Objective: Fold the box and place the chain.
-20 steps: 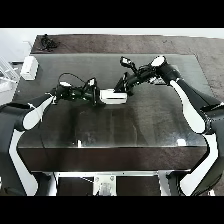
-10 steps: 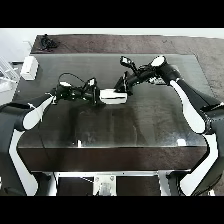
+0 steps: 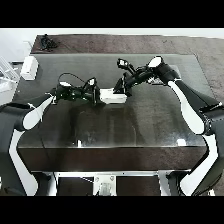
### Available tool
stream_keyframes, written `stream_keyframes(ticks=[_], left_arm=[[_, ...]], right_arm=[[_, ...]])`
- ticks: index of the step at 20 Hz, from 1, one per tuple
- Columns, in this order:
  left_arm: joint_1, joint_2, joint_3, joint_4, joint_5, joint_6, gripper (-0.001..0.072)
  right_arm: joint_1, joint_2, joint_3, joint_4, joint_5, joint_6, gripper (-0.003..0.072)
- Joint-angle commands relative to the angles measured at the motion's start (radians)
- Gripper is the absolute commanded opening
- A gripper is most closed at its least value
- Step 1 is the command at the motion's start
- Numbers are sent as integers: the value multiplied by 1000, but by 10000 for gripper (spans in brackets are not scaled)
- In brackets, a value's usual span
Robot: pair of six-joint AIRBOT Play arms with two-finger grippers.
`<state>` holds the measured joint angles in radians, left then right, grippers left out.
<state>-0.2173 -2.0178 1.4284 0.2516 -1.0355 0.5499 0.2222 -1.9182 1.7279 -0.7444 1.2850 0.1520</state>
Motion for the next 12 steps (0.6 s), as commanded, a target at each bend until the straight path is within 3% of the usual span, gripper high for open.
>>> stream_keyframes(ticks=[1, 5, 12], left_arm=[[0, 1, 0, 2, -2, 1, 281], [0, 1, 0, 2, -2, 1, 281], [0, 1, 0, 2, -2, 1, 281]], right_arm=[[3, 1, 0, -9, 2, 6, 203], [10, 1, -10, -4, 69, 6, 202], [12, 1, -77, 17, 68, -8, 221]])
